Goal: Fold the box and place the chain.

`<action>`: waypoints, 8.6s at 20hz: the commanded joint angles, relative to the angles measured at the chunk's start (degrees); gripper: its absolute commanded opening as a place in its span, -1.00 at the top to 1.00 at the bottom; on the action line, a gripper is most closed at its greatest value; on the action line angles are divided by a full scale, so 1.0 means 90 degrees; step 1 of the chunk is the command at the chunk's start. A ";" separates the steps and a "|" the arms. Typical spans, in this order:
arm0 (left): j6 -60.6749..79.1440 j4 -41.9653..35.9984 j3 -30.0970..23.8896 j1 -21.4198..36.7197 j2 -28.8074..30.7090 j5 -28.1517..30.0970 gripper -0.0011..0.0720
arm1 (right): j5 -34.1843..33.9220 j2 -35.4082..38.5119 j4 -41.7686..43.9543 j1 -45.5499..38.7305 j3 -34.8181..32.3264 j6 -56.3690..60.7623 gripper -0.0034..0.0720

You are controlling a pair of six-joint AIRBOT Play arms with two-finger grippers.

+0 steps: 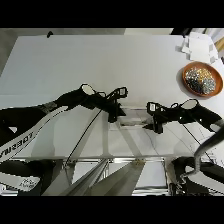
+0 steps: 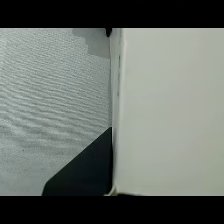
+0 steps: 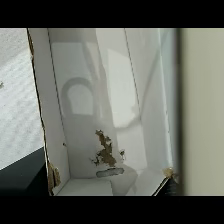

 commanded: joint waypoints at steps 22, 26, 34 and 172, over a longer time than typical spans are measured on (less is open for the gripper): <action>-0.0151 0.0311 0.0000 0.0007 0.0340 -0.0153 -0.29 | 0.0049 0.0000 0.0000 0.0007 -0.0002 0.0002 -0.08; -0.1064 0.1338 0.0000 0.0017 0.0546 -0.0236 -0.27 | 0.0049 0.0000 0.0000 0.0007 -0.0002 0.0002 -0.08; -0.2079 0.2098 0.0000 0.0542 0.1302 -0.0920 -0.26 | 0.0051 0.0000 0.0000 0.0007 -0.0002 0.0002 -0.08; -0.1729 0.2569 -0.0716 -0.1324 0.1195 0.1469 -0.05 | 0.0068 0.0002 0.0000 0.0007 0.0000 0.0002 -0.08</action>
